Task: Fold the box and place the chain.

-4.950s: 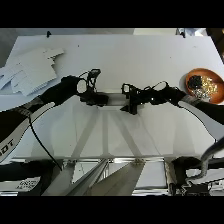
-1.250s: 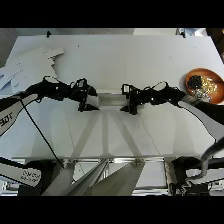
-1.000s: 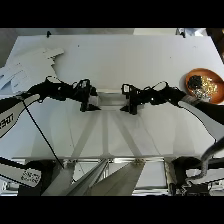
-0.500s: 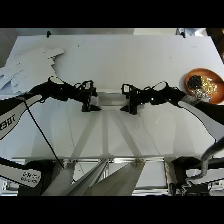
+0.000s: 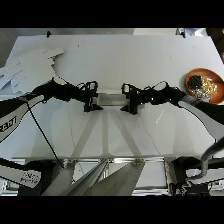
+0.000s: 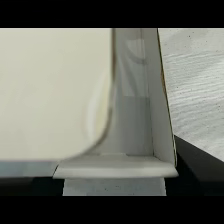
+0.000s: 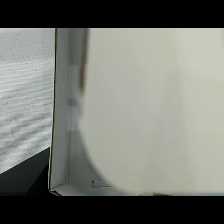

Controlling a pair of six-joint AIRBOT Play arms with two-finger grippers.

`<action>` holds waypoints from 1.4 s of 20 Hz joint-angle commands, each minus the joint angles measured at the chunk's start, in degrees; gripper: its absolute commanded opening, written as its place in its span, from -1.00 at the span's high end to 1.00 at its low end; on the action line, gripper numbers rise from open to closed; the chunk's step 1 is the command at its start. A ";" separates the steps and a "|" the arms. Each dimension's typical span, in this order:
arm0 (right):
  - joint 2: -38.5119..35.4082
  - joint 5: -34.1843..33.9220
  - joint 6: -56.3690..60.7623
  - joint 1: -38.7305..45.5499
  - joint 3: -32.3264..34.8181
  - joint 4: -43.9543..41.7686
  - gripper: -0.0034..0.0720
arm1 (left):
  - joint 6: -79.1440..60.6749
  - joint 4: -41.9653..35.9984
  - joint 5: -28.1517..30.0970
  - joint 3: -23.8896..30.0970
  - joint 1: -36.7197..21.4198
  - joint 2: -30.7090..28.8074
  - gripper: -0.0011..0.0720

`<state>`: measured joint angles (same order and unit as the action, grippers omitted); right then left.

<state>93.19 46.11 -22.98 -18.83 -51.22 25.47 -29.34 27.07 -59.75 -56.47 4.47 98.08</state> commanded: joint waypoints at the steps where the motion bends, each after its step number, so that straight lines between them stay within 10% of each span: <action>1: -0.04 0.00 -0.02 -0.02 -0.04 -0.02 -0.23 | 0.22 0.70 0.39 -0.04 0.17 0.00 0.06; 25: -0.04 -0.04 -0.02 -0.02 -0.04 -0.02 -0.24 | 0.24 0.85 0.35 -0.04 0.26 -0.02 0.05; 28: -0.04 -0.11 -0.02 -0.02 -0.07 -0.02 -0.97 | 0.24 0.85 0.37 -0.04 0.26 -0.02 0.05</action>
<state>93.19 45.82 -23.16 -18.83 -51.22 25.39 -29.12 27.92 -59.37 -56.49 4.73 98.02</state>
